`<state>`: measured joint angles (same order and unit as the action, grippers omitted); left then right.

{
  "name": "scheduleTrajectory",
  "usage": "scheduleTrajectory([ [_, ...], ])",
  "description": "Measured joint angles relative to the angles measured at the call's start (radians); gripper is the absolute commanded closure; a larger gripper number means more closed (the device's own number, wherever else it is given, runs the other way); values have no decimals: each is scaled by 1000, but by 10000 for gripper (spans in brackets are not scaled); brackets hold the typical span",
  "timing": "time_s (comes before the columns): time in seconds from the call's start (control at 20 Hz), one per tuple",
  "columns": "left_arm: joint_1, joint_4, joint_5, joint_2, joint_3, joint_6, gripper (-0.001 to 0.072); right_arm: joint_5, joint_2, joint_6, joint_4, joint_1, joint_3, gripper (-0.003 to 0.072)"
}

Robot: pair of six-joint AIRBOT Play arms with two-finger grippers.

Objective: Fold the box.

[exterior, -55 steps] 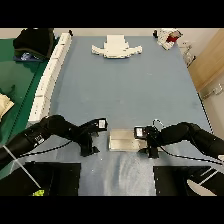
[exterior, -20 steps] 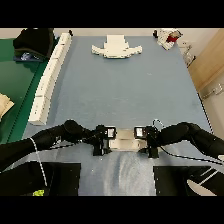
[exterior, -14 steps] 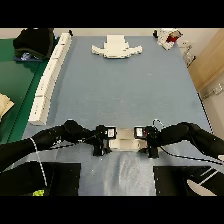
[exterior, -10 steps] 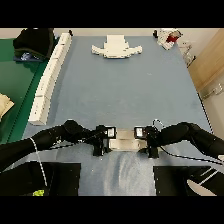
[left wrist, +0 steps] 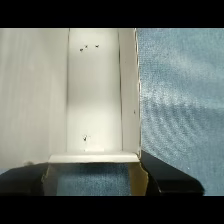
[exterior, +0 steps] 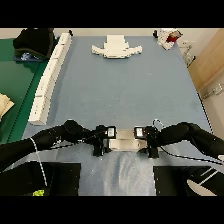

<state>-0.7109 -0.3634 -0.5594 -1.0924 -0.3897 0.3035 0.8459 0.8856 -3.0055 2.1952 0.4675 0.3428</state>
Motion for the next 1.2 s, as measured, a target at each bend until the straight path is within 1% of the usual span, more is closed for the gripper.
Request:
scheduleTrajectory([
  [0.8, 0, 0, 1, 0, 0, -3, 241, 0, 0, 0, -4, 0, 0, 177],
  [0.85, 0, 0, 1, 0, 0, -3, 241, 0, 0, 0, -3, 0, 0, 154],
  [0.9, 0, 0, 1, 0, 0, -3, 242, 0, 0, 1, -3, 0, 0, 30],
  [0.95, 0, 1, 3, 0, 0, -3, 242, 0, 0, 6, -3, 0, 0, -34],
  [1.1, 0, 1, 4, 0, 0, -3, 242, 6, -19, 79, -23, 0, 14, -34],
  [1.2, 0, 1, 4, 0, 0, -4, 242, 45, -58, 193, -91, 0, 39, -34],
])
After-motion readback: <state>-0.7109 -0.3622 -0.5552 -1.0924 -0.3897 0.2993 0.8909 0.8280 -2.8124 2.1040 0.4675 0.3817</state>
